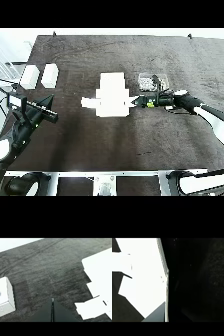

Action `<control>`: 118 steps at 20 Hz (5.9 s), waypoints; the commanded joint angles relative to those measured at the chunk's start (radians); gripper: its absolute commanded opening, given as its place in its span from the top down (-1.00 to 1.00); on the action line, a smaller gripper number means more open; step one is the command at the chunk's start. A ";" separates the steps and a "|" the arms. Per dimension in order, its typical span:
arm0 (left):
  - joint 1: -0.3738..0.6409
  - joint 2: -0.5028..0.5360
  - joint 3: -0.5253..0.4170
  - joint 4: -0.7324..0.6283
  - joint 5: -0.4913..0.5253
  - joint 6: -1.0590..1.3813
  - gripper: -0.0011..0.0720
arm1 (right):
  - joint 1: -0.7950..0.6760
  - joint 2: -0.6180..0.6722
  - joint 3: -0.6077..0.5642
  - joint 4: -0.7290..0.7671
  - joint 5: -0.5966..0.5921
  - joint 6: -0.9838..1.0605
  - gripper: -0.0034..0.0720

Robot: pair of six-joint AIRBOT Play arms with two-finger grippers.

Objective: Fold the box and place the chain.

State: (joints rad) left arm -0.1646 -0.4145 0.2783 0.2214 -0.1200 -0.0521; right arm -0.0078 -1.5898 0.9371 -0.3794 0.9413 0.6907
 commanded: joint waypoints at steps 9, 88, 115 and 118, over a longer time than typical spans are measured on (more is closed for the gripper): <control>0.000 0.001 0.001 0.000 -0.001 0.000 0.91 | 0.026 0.001 0.012 0.002 -0.070 -0.071 0.89; -0.003 -1.714 1.485 0.233 -1.184 -0.460 0.90 | 0.058 0.002 -0.009 0.005 -0.092 -0.108 0.89; -0.002 -1.580 1.187 0.068 -1.070 0.483 0.93 | -0.210 0.047 -0.010 0.025 -0.039 -0.155 0.18; -0.002 -1.580 1.186 0.066 -1.007 0.477 0.93 | -0.210 0.047 -0.010 0.024 -0.039 -0.175 0.18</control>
State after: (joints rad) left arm -0.1677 -1.9999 1.4803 0.3027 -1.1900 0.3817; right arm -0.2169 -1.5440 0.9276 -0.3550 0.9009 0.5304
